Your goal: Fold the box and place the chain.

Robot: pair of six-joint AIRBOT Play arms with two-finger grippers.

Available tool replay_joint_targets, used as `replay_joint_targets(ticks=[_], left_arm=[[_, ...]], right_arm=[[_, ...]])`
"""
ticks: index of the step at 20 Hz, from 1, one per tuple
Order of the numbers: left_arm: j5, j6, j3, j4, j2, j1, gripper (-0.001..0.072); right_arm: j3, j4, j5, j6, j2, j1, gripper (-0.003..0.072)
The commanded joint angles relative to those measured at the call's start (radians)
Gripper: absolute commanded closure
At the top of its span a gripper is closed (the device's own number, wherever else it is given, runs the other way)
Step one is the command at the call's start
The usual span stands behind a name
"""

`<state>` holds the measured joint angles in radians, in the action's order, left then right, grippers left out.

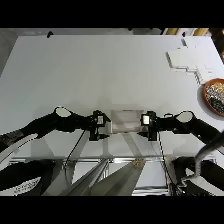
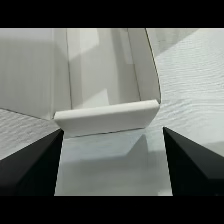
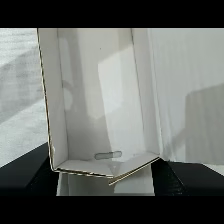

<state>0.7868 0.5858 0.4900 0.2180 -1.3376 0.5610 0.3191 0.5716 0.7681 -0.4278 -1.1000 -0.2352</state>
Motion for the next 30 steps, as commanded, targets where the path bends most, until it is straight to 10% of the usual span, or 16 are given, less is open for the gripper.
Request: replay_joint_targets(ticks=[1,24,27,30], left_arm=[[-0.020,0.018,-0.003,-0.071,-0.024,0.016,0.0016],[-0.028,0.142,0.003,-0.180,-0.045,0.052,0.0023],[-0.026,0.142,0.003,-0.183,-0.045,0.051,0.0345],[-0.039,0.135,0.003,-0.210,-0.045,0.048,0.0461]], right_arm=[[0.000,0.000,0.000,0.000,0.000,0.000,0.0325],[0.000,0.000,0.000,0.000,0.000,0.000,0.0325],[0.000,0.000,0.000,0.000,0.000,0.000,0.0325],[0.000,0.000,0.000,0.000,0.000,0.000,0.0325]])
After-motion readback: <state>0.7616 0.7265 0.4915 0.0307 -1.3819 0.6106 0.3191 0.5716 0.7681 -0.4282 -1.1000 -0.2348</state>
